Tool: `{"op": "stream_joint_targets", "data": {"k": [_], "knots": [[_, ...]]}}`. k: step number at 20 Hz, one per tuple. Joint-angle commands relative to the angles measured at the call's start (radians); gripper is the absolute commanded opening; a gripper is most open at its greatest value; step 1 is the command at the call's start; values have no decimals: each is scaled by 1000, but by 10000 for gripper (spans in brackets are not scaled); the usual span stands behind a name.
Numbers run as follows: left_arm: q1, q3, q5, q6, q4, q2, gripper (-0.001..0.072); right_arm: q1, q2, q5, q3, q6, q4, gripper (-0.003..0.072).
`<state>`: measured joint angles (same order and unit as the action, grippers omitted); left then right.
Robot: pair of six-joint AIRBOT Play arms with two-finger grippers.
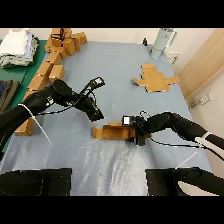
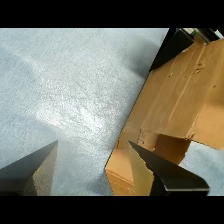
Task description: Fold the box.
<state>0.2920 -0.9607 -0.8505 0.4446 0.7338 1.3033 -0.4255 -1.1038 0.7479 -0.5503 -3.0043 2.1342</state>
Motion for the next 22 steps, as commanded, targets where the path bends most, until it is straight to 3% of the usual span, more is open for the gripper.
{"op": "stream_joint_targets", "data": {"k": [1,9,10,11,12,19,20,21,22], "knots": [[-1,0,5,-1,0,1,665,-3,0,-13,-1,1,2,720],[-1,0,4,0,0,1,665,-3,-13,-6,-1,1,10,720],[-1,0,4,1,0,1,665,-3,-19,-6,-1,1,10,706],[-1,0,3,2,0,1,665,-3,-24,-6,-1,1,10,600],[-1,0,3,1,0,1,665,-3,-25,-6,-1,1,11,580],[-1,0,-5,61,0,1,660,-3,-25,-6,-1,1,18,581],[-1,0,-29,95,5,0,474,-3,-25,-6,-1,1,18,581],[0,0,-76,124,27,0,44,-3,-25,-6,-1,1,18,581],[0,0,-130,148,55,0,13,-3,-25,-6,-1,1,18,581]]}}
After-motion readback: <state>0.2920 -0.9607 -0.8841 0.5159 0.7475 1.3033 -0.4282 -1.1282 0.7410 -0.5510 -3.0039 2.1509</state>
